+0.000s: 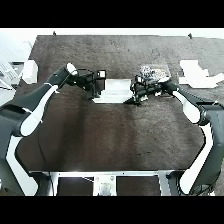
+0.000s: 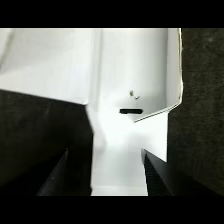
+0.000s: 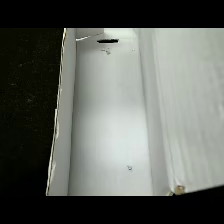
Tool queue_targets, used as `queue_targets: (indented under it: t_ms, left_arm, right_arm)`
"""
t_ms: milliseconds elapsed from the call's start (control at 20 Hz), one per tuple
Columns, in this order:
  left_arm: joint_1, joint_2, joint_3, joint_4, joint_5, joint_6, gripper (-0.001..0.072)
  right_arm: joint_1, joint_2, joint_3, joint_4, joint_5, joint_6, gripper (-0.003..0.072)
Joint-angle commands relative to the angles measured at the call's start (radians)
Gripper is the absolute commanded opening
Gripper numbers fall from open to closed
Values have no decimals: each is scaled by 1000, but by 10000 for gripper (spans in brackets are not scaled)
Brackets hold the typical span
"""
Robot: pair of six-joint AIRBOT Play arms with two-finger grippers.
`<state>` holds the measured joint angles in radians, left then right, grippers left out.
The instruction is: Fold the box and place the chain.
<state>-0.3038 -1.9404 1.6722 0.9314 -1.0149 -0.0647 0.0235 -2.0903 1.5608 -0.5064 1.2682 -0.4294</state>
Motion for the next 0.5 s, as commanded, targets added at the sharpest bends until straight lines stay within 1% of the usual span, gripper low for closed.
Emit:
queue_targets:
  t_ms: [0, 250, 450]
  left_arm:
    - [-3, -24, 0, 1, -23, -6, 531]
    - [-3, -23, 0, -13, -15, -5, 531]
    - [-3, -23, 0, -86, -17, 14, 530]
  right_arm:
    - [0, 0, 0, 0, 0, 1, 497]
    - [0, 0, 0, 0, 0, 1, 497]
    - [0, 0, 0, 0, 0, 0, 497]
